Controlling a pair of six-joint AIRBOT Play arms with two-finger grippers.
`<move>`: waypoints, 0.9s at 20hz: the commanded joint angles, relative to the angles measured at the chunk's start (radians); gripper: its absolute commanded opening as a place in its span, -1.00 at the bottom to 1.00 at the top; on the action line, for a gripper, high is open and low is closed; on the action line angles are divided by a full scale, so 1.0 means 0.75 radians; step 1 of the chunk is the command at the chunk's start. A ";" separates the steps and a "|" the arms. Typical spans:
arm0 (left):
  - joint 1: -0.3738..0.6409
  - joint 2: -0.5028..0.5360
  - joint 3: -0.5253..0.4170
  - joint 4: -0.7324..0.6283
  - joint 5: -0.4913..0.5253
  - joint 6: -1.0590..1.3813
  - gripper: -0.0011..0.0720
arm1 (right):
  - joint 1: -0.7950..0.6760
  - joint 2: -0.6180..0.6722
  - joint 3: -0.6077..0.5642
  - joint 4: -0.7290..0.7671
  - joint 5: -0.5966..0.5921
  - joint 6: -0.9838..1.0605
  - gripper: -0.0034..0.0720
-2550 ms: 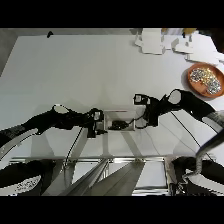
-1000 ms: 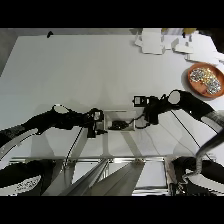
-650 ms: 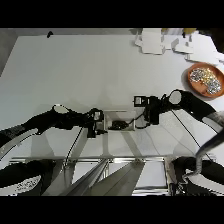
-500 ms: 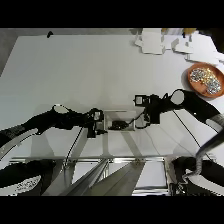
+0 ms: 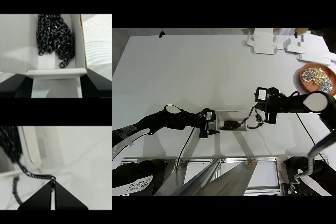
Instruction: Fold the box and place the chain.
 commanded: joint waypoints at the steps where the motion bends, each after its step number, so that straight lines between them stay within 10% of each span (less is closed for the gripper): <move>1: 0.000 0.001 0.001 0.000 0.001 0.000 -0.27 | 0.000 0.161 0.001 0.273 0.130 0.013 -0.87; 11: 0.000 0.001 0.001 0.001 0.001 0.000 -0.27 | 0.015 0.183 0.001 0.584 0.311 0.021 -0.87; 18: 0.000 0.001 0.001 0.000 0.000 0.000 -0.27 | 0.303 -0.073 0.000 0.568 -0.169 0.107 -0.87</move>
